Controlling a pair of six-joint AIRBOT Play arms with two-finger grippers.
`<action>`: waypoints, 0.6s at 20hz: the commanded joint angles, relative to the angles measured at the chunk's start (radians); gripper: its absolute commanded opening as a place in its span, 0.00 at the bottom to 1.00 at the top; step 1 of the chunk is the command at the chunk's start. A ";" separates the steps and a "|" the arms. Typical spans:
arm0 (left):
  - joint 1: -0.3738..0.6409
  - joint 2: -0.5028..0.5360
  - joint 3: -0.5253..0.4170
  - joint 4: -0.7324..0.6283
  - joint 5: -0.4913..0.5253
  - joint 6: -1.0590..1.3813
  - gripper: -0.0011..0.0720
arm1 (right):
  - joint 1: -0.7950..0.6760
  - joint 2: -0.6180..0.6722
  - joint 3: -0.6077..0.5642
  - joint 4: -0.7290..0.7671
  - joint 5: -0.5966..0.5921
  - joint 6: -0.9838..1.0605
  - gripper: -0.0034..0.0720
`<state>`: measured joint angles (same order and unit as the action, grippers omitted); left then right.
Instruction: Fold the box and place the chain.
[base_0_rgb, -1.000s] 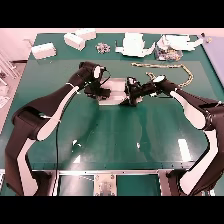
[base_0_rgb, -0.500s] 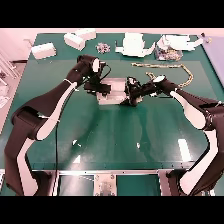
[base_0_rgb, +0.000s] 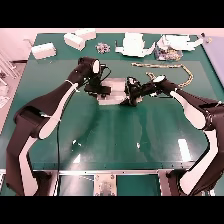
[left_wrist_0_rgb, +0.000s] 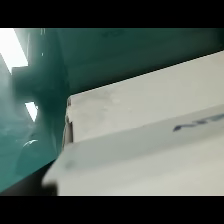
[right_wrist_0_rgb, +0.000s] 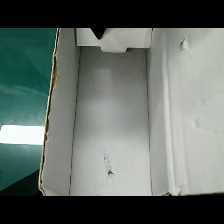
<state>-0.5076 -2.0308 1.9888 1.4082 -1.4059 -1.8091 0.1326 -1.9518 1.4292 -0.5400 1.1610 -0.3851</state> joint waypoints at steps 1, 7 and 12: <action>-0.001 -0.014 0.000 0.002 0.017 0.000 0.62 | 0.001 0.000 0.000 0.000 0.000 0.000 0.82; -0.007 -0.020 0.000 0.067 0.017 -0.024 0.41 | 0.001 0.000 0.000 0.000 0.000 0.000 0.82; -0.007 -0.033 0.000 0.074 0.009 -0.027 0.41 | 0.001 0.000 0.000 0.000 0.000 0.000 0.82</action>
<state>-0.5140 -2.0556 1.9892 1.4708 -1.3903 -1.8313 0.1326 -1.9518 1.4292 -0.5396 1.1610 -0.3851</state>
